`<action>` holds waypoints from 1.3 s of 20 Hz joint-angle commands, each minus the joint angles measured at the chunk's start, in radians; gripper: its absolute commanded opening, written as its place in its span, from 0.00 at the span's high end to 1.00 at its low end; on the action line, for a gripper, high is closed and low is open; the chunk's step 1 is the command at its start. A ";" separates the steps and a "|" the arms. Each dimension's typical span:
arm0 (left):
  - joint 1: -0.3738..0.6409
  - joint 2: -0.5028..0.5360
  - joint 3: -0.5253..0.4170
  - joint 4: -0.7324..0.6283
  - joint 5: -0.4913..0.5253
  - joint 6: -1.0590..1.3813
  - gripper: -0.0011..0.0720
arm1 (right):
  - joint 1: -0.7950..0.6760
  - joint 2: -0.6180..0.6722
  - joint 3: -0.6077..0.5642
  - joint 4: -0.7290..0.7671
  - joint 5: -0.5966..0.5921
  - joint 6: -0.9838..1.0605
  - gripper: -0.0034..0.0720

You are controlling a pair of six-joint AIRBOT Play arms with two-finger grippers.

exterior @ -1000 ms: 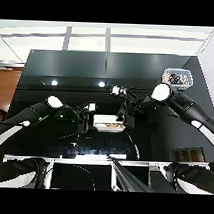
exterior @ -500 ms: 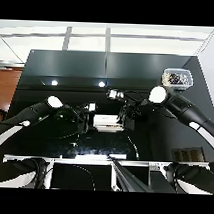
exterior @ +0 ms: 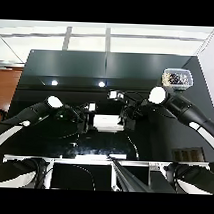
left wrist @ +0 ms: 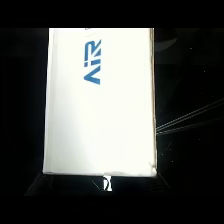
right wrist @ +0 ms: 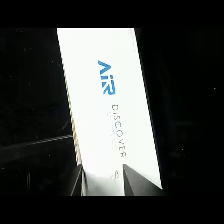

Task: Fold the box and place the chain.

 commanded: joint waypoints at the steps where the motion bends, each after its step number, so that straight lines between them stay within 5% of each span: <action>1: 0.000 -0.001 0.001 0.000 0.000 0.000 0.44 | 0.000 0.000 0.000 0.004 0.007 0.000 0.53; 14: 0.000 -0.001 0.001 0.000 0.000 0.000 0.44 | 0.043 -0.032 0.000 -0.018 -0.019 0.077 0.53; 20: 0.000 -0.001 0.001 0.000 0.000 0.000 0.44 | 0.000 0.082 0.016 0.004 0.053 0.401 0.54; 21: 0.000 -0.001 0.001 0.000 0.000 0.000 0.44 | -0.025 0.105 0.014 0.009 0.066 0.488 0.58; 22: 0.000 -0.001 0.001 0.000 0.000 0.000 0.44 | -0.044 0.111 0.013 0.013 0.077 0.586 0.90; 26: 0.000 -0.001 0.001 0.000 0.000 0.000 0.44 | -0.057 0.102 -0.119 0.233 -0.090 0.729 0.93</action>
